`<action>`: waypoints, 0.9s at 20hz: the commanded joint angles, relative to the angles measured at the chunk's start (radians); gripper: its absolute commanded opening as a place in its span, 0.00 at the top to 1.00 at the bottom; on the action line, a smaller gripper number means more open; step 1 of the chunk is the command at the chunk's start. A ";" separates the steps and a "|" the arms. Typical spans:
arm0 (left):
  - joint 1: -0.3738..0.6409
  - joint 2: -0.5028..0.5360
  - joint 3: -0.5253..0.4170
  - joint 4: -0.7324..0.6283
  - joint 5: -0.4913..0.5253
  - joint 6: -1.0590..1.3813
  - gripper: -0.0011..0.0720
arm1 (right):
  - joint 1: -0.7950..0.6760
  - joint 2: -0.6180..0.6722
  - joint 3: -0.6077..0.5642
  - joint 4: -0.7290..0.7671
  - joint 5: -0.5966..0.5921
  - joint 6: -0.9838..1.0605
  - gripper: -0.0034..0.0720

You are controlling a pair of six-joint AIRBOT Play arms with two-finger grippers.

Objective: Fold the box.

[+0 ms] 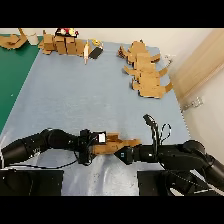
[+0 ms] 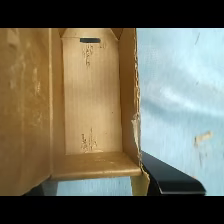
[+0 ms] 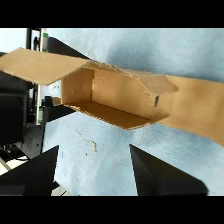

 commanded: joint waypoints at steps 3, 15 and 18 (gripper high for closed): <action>0.077 0.008 0.001 0.066 -0.126 -0.024 0.65 | 0.000 -0.051 0.000 0.000 0.016 0.010 0.02; 0.074 -0.024 0.001 0.008 -0.097 0.085 0.65 | 0.000 -0.052 0.001 -0.001 0.056 0.010 0.02; 0.074 -0.033 0.001 -0.038 -0.089 0.120 0.65 | 0.000 -0.052 0.001 -0.001 0.056 0.010 0.02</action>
